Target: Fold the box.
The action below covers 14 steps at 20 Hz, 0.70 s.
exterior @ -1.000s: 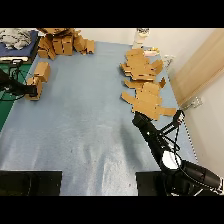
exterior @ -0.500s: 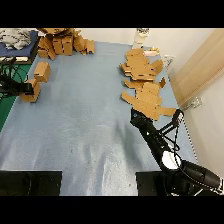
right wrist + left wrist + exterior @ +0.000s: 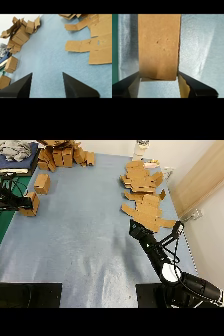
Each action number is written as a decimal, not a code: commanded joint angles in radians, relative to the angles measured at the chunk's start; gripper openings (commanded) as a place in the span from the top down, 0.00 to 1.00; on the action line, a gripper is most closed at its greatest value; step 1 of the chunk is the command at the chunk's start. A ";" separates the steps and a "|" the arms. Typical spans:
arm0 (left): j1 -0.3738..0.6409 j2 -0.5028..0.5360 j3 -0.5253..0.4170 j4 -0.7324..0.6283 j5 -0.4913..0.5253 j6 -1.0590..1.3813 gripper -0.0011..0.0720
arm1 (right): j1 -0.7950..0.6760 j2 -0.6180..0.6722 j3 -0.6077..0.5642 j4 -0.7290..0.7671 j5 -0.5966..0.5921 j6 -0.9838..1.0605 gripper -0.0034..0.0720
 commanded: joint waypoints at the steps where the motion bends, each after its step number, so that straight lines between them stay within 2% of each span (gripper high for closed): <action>1: 0.001 -0.002 0.001 0.013 0.013 -0.008 0.04 | 0.000 0.001 0.000 -0.001 -0.001 0.000 0.15; 4: 0.001 -0.003 0.002 0.016 0.000 -0.114 0.04 | 0.000 0.001 0.000 -0.001 -0.003 0.000 0.15; 8: 0.001 -0.005 0.003 0.030 0.036 -0.100 0.04 | 0.000 0.001 0.000 0.000 -0.002 0.000 0.15; 14: -0.001 -0.004 0.003 0.033 0.000 -0.078 0.04 | 0.000 0.000 0.000 0.000 -0.004 0.000 0.15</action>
